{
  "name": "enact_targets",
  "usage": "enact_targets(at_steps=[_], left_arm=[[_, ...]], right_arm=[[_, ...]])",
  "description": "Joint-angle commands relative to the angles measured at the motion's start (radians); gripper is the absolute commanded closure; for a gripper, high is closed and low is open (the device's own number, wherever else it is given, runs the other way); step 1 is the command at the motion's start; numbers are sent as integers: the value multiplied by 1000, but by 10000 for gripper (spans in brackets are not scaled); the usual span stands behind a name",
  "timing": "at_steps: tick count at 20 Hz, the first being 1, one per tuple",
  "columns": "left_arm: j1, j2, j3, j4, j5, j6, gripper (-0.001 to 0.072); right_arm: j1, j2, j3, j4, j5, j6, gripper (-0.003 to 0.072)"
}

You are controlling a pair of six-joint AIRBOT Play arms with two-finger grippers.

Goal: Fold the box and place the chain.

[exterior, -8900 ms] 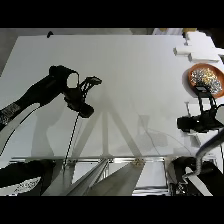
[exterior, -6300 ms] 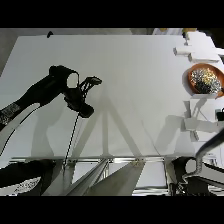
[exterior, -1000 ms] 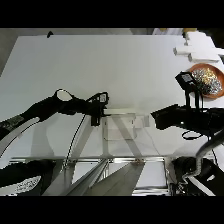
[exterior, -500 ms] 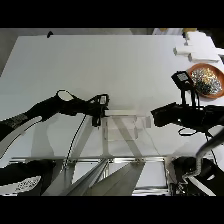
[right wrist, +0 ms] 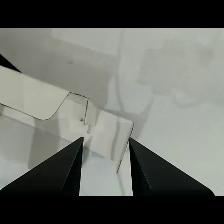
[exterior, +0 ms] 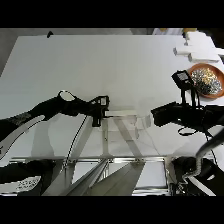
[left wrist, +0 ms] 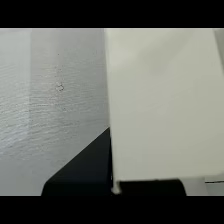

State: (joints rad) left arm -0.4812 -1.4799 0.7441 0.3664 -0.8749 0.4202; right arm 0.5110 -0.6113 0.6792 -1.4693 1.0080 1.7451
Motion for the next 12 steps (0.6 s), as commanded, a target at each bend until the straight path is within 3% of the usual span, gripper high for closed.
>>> enact_targets(at_steps=[1,12], left_arm=[[-1,-7,-1,8,3,2,703],[-1,-7,-1,8,3,2,698]], right_arm=[[0,-1,0,1,0,0,366],[0,-1,0,16,3,-119,368]])
